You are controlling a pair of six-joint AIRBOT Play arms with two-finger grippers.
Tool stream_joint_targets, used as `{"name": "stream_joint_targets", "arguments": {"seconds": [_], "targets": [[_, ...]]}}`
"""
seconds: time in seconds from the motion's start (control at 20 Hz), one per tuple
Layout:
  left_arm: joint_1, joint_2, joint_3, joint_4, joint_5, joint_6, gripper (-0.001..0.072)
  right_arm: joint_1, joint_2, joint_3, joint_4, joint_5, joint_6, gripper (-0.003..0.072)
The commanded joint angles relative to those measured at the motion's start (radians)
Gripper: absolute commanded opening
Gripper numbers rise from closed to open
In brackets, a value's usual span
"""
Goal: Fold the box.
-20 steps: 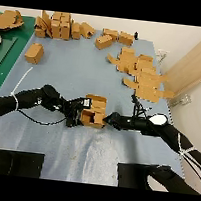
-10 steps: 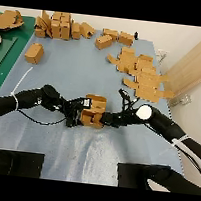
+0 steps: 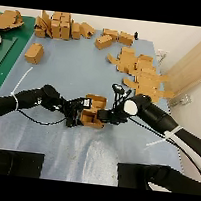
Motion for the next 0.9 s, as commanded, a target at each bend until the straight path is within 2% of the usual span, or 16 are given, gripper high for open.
{"name": "stream_joint_targets", "arguments": {"seconds": [0.0,0.3,0.5,0.55,0.7,0.8,0.85], "targets": [[0.0,0.0,0.001,0.0,0.0,0.0,0.0523,0.049,-0.067,0.069,-0.047,0.053,0.1,0.0342],[0.0,0.0,0.001,0.0,0.0,0.0,0.0522,0.082,-0.241,0.176,-0.047,0.132,0.148,0.0342],[0.0,0.0,0.001,0.0,0.0,0.0,0.0522,0.083,-0.279,0.194,-0.077,0.172,0.195,0.034],[0.0,0.0,0.001,0.0,0.0,0.0,0.0522,0.083,-0.279,0.194,-0.082,0.174,0.204,0.0328],[0.0,0.0,0.001,0.0,0.0,0.0,0.0522,0.083,-0.279,0.194,-0.108,0.175,0.213,0.0225],[0.0,0.0,0.001,0.0,0.0,0.0,0.0523,0.083,-0.279,0.194,-0.116,0.175,0.214,0.0214],[0.0,0.0,0.001,0.0,0.0,0.0,0.0523,0.083,-0.279,0.194,-0.12,0.177,0.214,0.0162]]}}
